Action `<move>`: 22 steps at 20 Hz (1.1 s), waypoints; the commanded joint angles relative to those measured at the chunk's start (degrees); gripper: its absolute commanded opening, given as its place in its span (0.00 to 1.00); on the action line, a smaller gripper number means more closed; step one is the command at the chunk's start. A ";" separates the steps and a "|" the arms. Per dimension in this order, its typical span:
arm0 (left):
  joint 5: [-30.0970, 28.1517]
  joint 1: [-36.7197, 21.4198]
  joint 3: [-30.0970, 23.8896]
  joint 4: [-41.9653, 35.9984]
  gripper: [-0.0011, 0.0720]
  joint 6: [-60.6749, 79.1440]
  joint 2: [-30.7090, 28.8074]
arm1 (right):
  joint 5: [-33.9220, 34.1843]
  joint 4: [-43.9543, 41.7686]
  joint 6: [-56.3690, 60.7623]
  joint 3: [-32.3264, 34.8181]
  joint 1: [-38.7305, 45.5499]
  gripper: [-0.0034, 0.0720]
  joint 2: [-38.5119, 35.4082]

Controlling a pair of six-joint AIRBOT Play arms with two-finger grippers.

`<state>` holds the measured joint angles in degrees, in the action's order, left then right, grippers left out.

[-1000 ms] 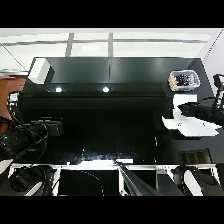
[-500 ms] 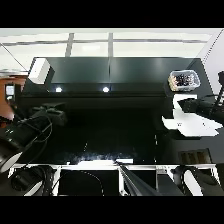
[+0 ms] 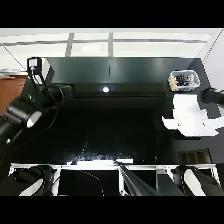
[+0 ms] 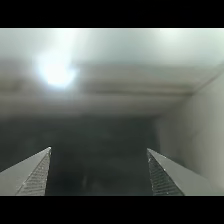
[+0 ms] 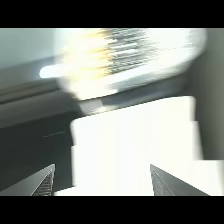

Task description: Fold the box and place the chain.

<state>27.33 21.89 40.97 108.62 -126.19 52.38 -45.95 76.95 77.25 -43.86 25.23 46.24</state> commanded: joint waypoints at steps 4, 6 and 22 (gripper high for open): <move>12.20 -8.28 11.85 -27.80 0.94 34.34 9.01 | -8.59 19.15 13.53 -12.61 17.44 0.99 14.82; 18.25 -12.98 13.29 -51.63 0.95 56.76 11.50 | -13.35 19.15 11.93 -15.54 21.07 0.99 19.41; 19.34 -20.46 13.16 -55.98 0.95 50.49 16.68 | -35.21 -24.94 -32.06 -24.94 38.97 0.98 48.24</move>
